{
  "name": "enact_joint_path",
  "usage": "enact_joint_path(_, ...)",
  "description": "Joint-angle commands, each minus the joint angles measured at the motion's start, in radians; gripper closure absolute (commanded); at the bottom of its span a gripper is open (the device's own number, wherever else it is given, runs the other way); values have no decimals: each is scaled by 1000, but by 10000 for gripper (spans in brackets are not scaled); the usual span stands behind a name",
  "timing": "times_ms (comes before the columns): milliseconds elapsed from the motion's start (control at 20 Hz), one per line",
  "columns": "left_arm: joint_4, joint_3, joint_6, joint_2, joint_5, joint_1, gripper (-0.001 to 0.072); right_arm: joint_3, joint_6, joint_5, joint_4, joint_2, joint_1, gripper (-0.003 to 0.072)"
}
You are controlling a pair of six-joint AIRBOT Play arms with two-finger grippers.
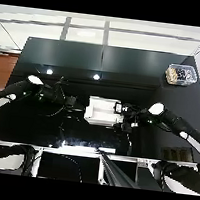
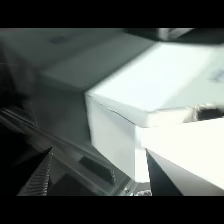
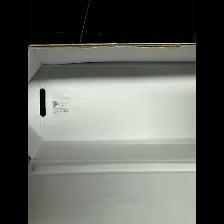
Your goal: Fold the box and place the chain.
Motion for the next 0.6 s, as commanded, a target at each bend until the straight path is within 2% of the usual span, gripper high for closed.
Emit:
enact_joint_path(0, -7, 32, -6, 1, 14, -62, 9, 0, 0, 0, 0, 0, 1, 442)
enact_joint_path(350, 34, 67, -129, 2, 159, -195, 14, 0, 0, 0, 0, 0, 1, 442)
enact_joint_path(450, 171, 77, -357, 2, 213, -233, 15, 0, 0, 0, 0, 0, 1, 442)
enact_joint_path(550, 285, 95, -487, 3, 264, -280, 14, 0, 0, 0, 0, 0, 1, 442)
